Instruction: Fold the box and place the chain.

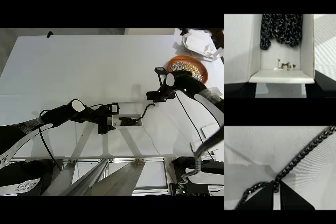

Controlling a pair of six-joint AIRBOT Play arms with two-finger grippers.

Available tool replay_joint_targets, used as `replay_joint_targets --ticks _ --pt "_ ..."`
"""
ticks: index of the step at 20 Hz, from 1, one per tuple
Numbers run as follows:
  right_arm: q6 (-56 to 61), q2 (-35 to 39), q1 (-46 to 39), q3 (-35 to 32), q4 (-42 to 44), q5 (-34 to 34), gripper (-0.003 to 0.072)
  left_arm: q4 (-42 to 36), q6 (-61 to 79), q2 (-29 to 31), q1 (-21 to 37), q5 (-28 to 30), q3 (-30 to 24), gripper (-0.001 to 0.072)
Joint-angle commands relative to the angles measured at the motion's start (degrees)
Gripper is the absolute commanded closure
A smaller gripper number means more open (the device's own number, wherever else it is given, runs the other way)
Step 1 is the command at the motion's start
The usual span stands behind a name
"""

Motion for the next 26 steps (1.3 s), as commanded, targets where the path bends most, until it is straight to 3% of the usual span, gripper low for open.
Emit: replay_joint_targets --ticks 1,5,8,14,21,26 --pt "-5.46 5.55 0.04 0.02 -0.74 2.36 0.0676 0.02 0.0 0.02 -0.02 0.02 -0.02 0.0364" --pt "-9.01 17.75 0.04 0.02 1.53 4.04 0.0676 0.02 0.0 0.04 -0.02 0.0 -0.02 0.0364" --pt "-12.07 27.5 0.04 0.0 4.26 8.98 0.0676 0.02 0.0 0.04 -0.02 0.0 -0.02 0.0364" --pt "-17.0 43.04 0.04 0.0 15.37 12.66 0.0676 0.02 0.0 0.04 -0.02 0.02 -0.02 0.0364" --pt "-26.1 48.26 0.04 -0.17 35.19 14.36 0.0675 0.02 0.0 0.04 -0.02 0.0 -0.02 0.0364" --pt "-26.64 48.26 0.04 -1.75 37.46 14.01 0.0675 0.02 0.0 0.04 -0.02 0.02 -0.02 0.0364"
